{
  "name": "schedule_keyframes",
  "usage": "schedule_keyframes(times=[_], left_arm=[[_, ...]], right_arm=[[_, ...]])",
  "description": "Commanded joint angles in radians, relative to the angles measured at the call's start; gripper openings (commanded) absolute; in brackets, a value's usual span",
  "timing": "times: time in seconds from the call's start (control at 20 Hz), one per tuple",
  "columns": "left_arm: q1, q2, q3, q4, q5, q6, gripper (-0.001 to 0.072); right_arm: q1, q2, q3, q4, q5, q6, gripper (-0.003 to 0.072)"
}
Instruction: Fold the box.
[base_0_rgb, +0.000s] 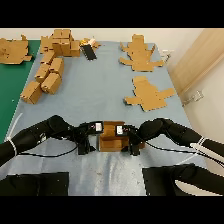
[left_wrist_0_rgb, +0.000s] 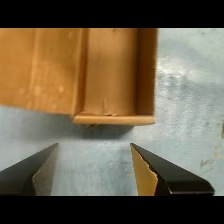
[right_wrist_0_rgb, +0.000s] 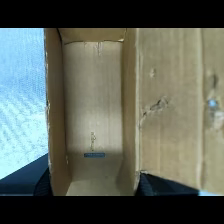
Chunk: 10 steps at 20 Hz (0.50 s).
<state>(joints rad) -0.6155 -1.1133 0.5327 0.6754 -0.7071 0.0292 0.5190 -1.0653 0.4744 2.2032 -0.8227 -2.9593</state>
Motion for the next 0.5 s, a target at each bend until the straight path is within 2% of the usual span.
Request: schedule_keyframes(times=[0.0,0.2,0.45], left_arm=[[-0.058,0.002,-0.004,-0.045,0.02,-0.042,0.0695],[-0.105,0.001,-0.003,-0.051,0.054,-0.042,0.0695],[-0.108,0.001,-0.003,-0.06,0.054,-0.041,0.0695]], right_arm=[[0.0,0.0,0.0,0.0,-0.002,0.0,0.0562],[0.0,0.0,0.0,0.0,-0.002,0.0,0.0561],[0.0,0.0,0.0,0.0,-0.002,0.0,0.0561]])
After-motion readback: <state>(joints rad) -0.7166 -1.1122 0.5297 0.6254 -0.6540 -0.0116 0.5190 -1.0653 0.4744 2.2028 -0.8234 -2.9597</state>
